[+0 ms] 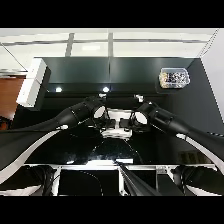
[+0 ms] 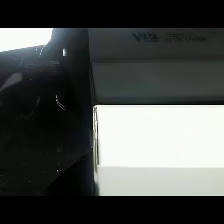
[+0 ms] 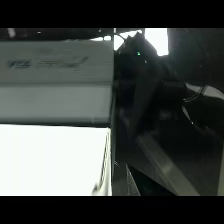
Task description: Fold the box and place the chain.
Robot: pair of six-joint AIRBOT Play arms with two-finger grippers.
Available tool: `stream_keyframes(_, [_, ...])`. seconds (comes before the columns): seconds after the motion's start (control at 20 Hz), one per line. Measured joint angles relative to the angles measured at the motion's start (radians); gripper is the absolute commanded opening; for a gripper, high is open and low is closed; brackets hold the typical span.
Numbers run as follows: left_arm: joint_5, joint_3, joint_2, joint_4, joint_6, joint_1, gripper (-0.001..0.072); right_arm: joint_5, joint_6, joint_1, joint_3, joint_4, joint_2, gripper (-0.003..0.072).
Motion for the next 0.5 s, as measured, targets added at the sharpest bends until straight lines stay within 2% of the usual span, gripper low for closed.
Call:
stream_keyframes(0.2, [0.002,0.0,0.0,0.0,0.002,0.0,0.0028,0.04,-0.112,-0.04,0.005,0.026,0.119,0.0351])
stream_keyframes(0.35, [0.005,0.0,0.0,0.0,0.002,0.0,0.0028,0.093,-0.283,-0.153,0.011,0.039,0.244,0.035])
stream_keyframes(0.5, [0.008,0.0,0.0,0.0,0.002,0.0,0.0028,0.109,-0.441,-0.309,0.002,-0.08,0.31,0.0349])
